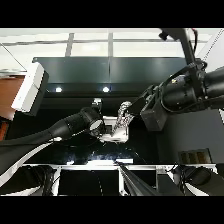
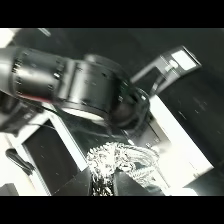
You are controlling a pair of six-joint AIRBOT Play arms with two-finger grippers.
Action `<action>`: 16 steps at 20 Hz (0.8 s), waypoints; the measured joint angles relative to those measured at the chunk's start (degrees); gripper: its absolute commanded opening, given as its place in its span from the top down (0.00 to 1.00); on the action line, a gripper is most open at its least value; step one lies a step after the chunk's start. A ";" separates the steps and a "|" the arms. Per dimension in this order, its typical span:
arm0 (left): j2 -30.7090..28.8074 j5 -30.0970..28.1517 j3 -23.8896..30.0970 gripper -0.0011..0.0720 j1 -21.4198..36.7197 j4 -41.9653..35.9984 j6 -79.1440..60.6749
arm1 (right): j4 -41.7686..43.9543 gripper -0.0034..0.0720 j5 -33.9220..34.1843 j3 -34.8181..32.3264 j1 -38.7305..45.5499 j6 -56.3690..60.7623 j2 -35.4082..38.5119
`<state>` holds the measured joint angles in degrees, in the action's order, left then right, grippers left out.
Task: Fold the box and place the chain.
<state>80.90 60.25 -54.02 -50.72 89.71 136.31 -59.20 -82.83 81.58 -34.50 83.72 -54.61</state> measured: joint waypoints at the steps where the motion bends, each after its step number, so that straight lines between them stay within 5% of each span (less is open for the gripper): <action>1: 0.00 0.00 0.00 0.95 0.00 0.02 -0.02 | -1.09 0.93 -0.55 -0.24 0.00 0.02 -0.13; 6: 0.00 0.02 0.00 0.95 0.00 0.02 -0.02 | -3.80 0.93 -1.92 -4.24 -0.02 0.37 -0.39; 16: 0.00 0.02 0.00 0.95 0.00 0.04 -0.02 | 0.90 0.92 6.58 -12.28 -0.07 -1.68 -4.35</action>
